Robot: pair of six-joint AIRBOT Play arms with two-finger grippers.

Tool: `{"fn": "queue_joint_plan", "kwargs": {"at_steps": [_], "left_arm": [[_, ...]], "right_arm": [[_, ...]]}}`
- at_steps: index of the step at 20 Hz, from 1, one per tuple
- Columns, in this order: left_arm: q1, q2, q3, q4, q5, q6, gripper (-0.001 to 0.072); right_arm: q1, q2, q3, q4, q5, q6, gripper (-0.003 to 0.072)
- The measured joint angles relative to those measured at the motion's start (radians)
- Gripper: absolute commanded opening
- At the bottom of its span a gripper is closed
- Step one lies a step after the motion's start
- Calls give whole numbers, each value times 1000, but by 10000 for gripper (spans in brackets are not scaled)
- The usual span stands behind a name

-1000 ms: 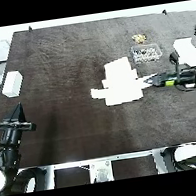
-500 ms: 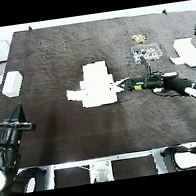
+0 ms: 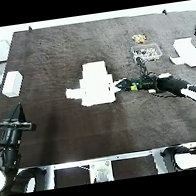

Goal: Fold the box and place the chain.

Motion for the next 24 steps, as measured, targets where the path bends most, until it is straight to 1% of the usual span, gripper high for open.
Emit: {"fn": "queue_joint_plan", "kwargs": {"at_steps": [1, 2, 3, 4, 10, 12, 14, 16, 19, 22, 24], "left_arm": [[0, 0, 0, 0, 0, 0, 22], [0, 0, 0, 0, 0, 0, 62], [0, 0, 0, 0, -1, 0, 379], [0, 0, 0, 0, -6, 0, 463], [0, -8, 2, 0, -30, -4, 464], [0, -34, 9, 0, -31, -19, 464], [0, -92, 26, 0, -35, -35, 465], [0, -185, 62, 0, -51, -45, 465], [0, -395, 165, 1, -98, -44, 464], [0, -667, 325, 3, -169, -23, 465], [0, -865, 460, 4, -242, -13, 464]], "right_arm": [[1, 0, 3, 0, -2, -4, 6], [2, 0, 8, 0, -4, -8, 6], [2, -3, 13, 1, -5, -13, 6], [2, -5, 18, 0, -5, -17, 6], [3, -26, 30, -6, -7, -25, 6], [3, -29, 31, -10, -7, -25, 6], [3, -30, 32, -12, -7, -26, 6], [3, -31, 32, -13, -7, -29, 6], [3, -31, 32, -14, -7, -32, 6], [3, -31, 32, -14, -7, -33, 7], [3, -31, 32, -15, -7, -33, 7]]}}
